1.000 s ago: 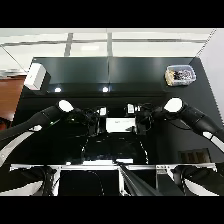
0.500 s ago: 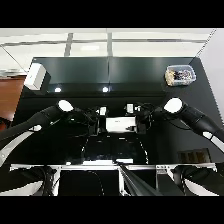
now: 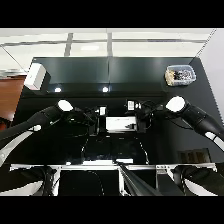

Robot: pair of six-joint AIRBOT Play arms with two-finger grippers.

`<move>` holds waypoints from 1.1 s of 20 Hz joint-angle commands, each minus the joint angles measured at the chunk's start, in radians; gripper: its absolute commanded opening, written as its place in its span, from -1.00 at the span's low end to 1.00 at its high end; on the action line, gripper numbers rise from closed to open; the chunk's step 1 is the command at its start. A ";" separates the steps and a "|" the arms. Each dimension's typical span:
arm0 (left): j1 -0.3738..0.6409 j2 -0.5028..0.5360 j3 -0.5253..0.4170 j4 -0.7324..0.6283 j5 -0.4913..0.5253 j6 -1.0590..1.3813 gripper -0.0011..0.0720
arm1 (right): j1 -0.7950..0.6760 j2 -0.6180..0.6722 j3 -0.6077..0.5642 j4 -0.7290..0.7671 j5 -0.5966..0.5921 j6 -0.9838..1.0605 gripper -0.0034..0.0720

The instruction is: Fold the box and place the chain.

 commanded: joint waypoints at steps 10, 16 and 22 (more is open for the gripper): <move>0.000 0.000 0.001 0.000 -0.001 -0.001 0.01 | 0.001 0.003 0.002 0.005 0.051 0.043 -0.41; 0.000 0.000 0.001 0.000 -0.001 -0.001 0.01 | 0.001 0.003 0.002 -0.001 0.063 0.043 -0.36; 0.000 0.000 0.001 0.000 -0.001 -0.001 0.01 | 0.001 0.003 0.002 -0.022 0.062 0.069 -0.10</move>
